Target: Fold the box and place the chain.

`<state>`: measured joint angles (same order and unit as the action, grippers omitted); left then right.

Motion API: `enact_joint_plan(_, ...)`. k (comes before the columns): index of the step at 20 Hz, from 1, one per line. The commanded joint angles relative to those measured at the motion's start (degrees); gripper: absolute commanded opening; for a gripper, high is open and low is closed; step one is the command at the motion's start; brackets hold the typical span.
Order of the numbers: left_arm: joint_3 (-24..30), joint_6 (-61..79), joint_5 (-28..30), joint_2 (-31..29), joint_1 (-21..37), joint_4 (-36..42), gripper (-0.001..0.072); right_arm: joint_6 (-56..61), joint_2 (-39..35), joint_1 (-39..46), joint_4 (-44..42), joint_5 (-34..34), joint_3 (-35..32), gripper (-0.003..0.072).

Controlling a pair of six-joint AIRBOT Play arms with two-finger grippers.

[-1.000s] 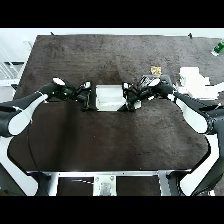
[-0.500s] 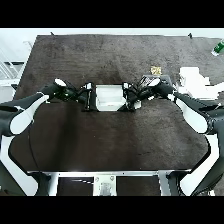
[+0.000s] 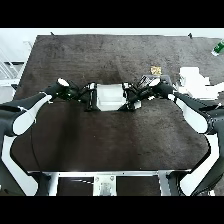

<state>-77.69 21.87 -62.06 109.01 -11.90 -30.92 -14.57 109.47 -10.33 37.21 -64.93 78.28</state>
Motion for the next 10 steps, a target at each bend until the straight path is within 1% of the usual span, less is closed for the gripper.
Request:
enact_joint_plan(1, -0.2, -0.3, 0.2, 0.0, -0.5, -0.3, 0.072, 0.0, 0.0, -0.1, 0.0, -0.1, 0.0, 0.0455)
enact_joint_plan(10, -0.2, -3.5, 2.3, 0.0, -0.5, -0.3, 0.0712, 0.0, 0.0, -0.1, 0.0, -0.1, 0.0, 0.0455)
